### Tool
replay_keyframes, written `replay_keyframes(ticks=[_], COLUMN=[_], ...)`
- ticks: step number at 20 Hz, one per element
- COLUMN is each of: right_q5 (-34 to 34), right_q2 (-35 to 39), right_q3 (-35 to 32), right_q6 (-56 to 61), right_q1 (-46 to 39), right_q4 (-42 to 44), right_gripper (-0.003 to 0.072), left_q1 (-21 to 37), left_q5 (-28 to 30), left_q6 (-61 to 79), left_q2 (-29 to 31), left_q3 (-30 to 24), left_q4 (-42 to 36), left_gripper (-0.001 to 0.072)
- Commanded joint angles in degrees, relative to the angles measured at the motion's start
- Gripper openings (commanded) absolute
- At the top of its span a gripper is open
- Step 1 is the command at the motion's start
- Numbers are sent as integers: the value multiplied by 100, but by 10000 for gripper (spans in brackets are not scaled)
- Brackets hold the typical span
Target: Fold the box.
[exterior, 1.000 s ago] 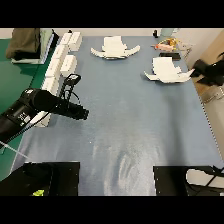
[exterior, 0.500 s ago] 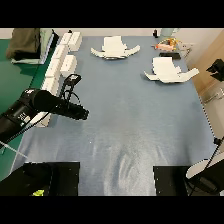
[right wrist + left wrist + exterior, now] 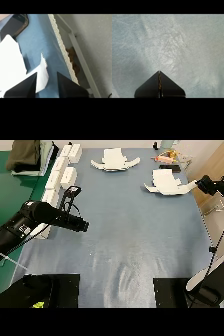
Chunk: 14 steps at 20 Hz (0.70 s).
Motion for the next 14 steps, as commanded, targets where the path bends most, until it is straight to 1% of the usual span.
replay_keyframes(ticks=[1,3,5,6,11,14], right_q5=[-90,26,481,750,1589,1969], right_q2=[-83,-81,-81,-79,107,184], right_q3=[46,98,278,389,424,348], right_q6=[-225,-229,-227,-223,-221,-146], right_q1=[55,55,55,66,299,673], right_q4=[155,197,197,214,927,964], right_gripper=[313,177,34,3,0,-1], left_q1=[0,0,0,0,0,0], left_q5=[0,0,0,0,0,0], left_q6=[2,2,2,2,2,2], left_q2=[4,4,7,4,4,4], left_q3=[-2,-2,-2,-2,-2,-2], left_q4=[4,2,2,4,4,4], left_gripper=[15,15,15,15,15,15])
